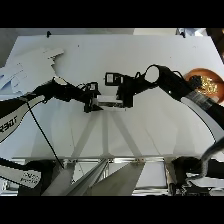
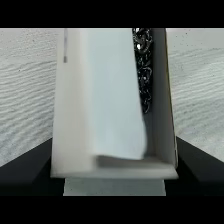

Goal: Fold the box and place the chain.

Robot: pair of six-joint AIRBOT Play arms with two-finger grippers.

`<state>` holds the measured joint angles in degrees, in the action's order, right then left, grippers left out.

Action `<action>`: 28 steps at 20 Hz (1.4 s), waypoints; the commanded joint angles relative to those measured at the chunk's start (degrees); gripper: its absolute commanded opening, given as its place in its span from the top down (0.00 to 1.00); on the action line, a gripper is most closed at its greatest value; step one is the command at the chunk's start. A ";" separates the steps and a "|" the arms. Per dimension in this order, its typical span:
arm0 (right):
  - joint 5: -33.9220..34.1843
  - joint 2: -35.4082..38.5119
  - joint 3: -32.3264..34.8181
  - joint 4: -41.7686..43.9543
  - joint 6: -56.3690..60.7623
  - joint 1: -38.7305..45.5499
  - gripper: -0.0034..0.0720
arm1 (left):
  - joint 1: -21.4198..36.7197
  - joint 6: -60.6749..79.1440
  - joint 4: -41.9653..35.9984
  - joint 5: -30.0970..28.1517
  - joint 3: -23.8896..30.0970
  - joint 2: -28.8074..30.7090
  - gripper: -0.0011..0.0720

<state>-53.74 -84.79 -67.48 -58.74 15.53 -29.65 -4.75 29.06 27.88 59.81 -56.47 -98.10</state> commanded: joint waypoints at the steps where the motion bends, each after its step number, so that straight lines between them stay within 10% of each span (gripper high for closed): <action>1: -4.09 -0.87 0.72 -0.07 0.17 -1.51 0.72 | 0.02 0.07 0.02 0.00 -0.04 0.04 0.53; 5: -4.31 -0.90 0.83 -0.85 1.20 -2.08 0.59 | 0.02 0.07 0.02 0.02 -0.04 0.04 0.53; 9: -2.97 -0.90 0.83 -1.22 2.49 -2.08 0.66 | 0.02 0.07 0.02 0.02 -0.04 0.04 0.53; 12: -5.81 -0.90 0.83 -1.01 2.47 -2.58 0.49 | 0.02 0.07 0.02 0.00 -0.04 0.04 0.53; 28: -1.07 3.10 1.05 -0.61 4.22 -3.65 0.49 | 0.02 0.07 0.02 0.00 -0.04 0.04 0.53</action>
<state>-59.24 -84.25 -66.32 -59.27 19.57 -33.43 -4.78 28.62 27.24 58.96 -56.49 -98.10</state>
